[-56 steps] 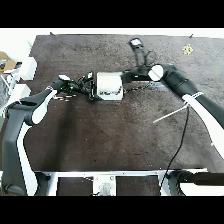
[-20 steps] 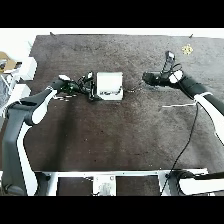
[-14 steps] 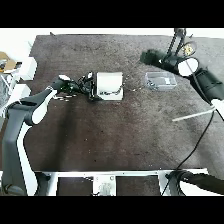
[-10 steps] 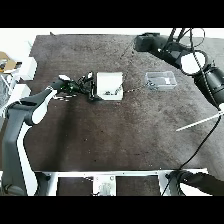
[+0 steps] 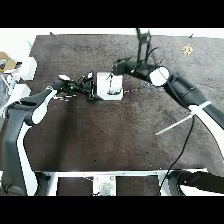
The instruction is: Fold the box and place the chain.
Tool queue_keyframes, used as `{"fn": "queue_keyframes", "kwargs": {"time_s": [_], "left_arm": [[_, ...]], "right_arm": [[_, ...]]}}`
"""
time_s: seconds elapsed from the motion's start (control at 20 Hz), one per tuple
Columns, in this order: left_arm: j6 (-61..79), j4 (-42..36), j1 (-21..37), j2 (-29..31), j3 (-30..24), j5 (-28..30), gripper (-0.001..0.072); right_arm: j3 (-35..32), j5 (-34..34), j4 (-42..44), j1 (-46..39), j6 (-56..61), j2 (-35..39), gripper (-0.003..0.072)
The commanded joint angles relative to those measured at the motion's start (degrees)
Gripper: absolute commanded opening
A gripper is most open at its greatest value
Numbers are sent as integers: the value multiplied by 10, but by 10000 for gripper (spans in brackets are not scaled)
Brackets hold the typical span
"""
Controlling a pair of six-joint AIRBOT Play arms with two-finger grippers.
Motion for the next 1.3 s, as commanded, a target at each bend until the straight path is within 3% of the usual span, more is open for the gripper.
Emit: {"fn": "queue_keyframes", "kwargs": {"time_s": [0.0, 0.1, 0.4, 0.5, 0.55, 0.95, 1.25], "left_arm": [[0, 0, 0, 0, 0, 1, 343], [0, 0, 0, 0, 0, 2, 343], [0, 0, 0, 0, 0, 2, 343], [0, 0, 0, 0, 0, 2, 343], [0, 0, 0, 0, 0, 2, 343], [0, 0, 0, 0, 0, 1, 343], [0, 0, 0, 0, 0, 2, 343]], "right_arm": [[-30, 12, -3, 4, 16, -45, 277], [-30, 19, -21, -9, 16, -48, 187], [-53, 96, -22, -147, 60, -42, 188], [-87, 87, -21, -203, 90, -47, 208], [-101, 80, -21, -223, 107, -54, 287], [-91, -51, 62, -220, 113, -164, 283], [-71, -82, 106, -217, 113, -202, 255]]}}
